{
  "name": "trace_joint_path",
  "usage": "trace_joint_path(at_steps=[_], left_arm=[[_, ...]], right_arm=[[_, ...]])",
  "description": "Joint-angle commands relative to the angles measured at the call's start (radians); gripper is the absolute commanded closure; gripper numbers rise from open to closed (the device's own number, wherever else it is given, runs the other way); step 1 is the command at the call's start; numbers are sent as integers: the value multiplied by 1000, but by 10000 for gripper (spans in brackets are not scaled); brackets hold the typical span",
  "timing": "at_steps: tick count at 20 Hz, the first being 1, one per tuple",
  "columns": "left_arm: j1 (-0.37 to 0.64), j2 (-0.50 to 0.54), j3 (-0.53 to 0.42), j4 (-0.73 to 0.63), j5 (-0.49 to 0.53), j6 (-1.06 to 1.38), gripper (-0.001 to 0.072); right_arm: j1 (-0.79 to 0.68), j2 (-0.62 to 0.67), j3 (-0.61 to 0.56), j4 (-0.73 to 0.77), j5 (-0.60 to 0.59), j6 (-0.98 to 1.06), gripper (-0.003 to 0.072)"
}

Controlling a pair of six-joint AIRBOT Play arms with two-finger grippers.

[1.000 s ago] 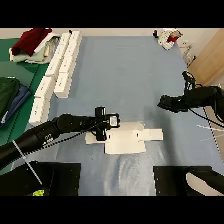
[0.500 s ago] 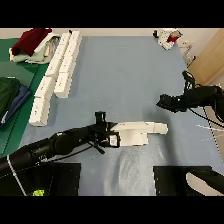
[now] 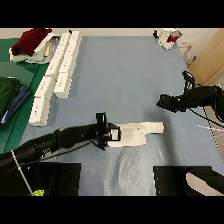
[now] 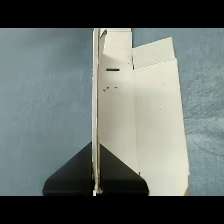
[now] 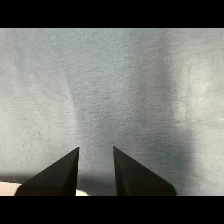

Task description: Fold the box.

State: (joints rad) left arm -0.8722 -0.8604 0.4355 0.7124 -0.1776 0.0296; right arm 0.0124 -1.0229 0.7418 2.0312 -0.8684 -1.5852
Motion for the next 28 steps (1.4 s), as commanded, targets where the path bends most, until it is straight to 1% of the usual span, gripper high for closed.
trace_joint_path(at_steps=[1, 3, 4, 6, 8, 9, 15, 20, 24, 28], left_arm=[[232, -31, 131, 28, -412, -42, 701], [324, -94, 219, 26, -553, -41, 700], [343, -131, 259, 20, -607, -40, 700], [348, -209, 331, 0, -704, -37, 699], [348, -263, 363, -88, -755, -37, 700], [348, -274, 362, -116, -755, -37, 699], [348, -282, 330, -119, -753, -43, 699], [348, -281, 279, -150, -720, -48, 699], [348, -281, 265, -152, -708, -48, 699], [331, -274, 233, -158, -667, -44, 700]], right_arm=[[0, 0, 1, 5, 0, 0, 358], [0, 0, 0, 5, 0, -1, 358], [0, 0, 0, 5, 0, -1, 358], [0, 0, 0, 4, 0, -1, 358], [0, 0, 0, 4, 0, -1, 358], [0, 0, 0, 4, 0, -1, 358], [0, 0, 0, 4, 0, -1, 358], [1, 0, 0, 4, 0, -1, 358], [2, 0, 0, 4, 0, -1, 358], [2, 0, 0, 5, -1, -1, 358]])
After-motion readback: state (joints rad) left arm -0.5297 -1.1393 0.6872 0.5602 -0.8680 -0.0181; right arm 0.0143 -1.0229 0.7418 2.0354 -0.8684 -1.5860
